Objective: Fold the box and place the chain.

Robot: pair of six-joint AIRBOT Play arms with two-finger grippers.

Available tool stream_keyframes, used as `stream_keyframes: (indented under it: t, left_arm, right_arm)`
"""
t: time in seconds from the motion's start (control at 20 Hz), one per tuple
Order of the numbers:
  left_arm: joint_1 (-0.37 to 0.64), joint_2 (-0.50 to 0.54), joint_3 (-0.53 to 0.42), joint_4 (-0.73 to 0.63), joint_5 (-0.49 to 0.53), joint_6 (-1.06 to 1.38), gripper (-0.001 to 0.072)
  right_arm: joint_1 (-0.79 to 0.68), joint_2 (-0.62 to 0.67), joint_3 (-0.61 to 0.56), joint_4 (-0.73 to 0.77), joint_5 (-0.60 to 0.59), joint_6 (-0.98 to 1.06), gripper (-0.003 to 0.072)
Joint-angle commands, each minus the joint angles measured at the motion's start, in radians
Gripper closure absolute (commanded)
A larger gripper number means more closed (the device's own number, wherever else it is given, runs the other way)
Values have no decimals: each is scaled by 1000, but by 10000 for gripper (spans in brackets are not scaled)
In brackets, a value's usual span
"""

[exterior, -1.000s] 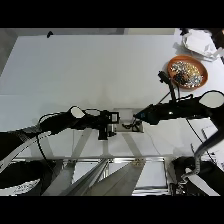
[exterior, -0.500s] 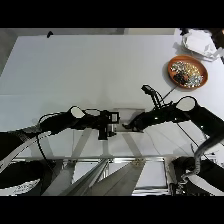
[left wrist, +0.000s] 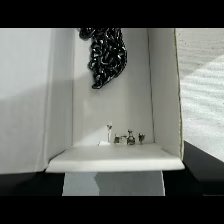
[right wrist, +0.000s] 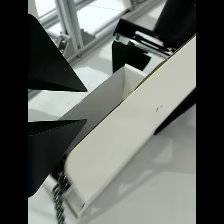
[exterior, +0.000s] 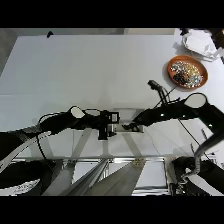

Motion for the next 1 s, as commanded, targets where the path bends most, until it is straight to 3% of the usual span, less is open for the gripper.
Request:
stream_keyframes:
  t: [0.0, 0.1, 0.2, 0.25, 0.35, 0.55, 0.95]
  left_arm:
    - [0, 0, 0, 0, 0, 0, 437]
    - [0, 0, 0, 0, 0, 0, 437]
    - [0, 0, 0, 0, 0, 0, 437]
    - [0, 0, 0, 0, 0, 0, 437]
    - [0, 0, 0, 0, 0, 0, 437]
    - [0, 0, 0, 0, 0, 0, 437]
    - [0, 0, 0, 0, 0, 0, 437]
  right_arm:
    - [-205, 71, 42, -12, 92, 52, 483]
    - [-323, 79, 47, -43, 26, 76, 484]
    - [-379, 77, 47, -185, -115, 173, 479]
    - [-393, 68, 50, -240, -190, 221, 422]
    - [-398, 21, 87, -330, -278, 256, 394]
    - [-397, -108, 185, -454, -291, 305, 395]
    - [-305, -324, 250, -643, -379, 384, 410]
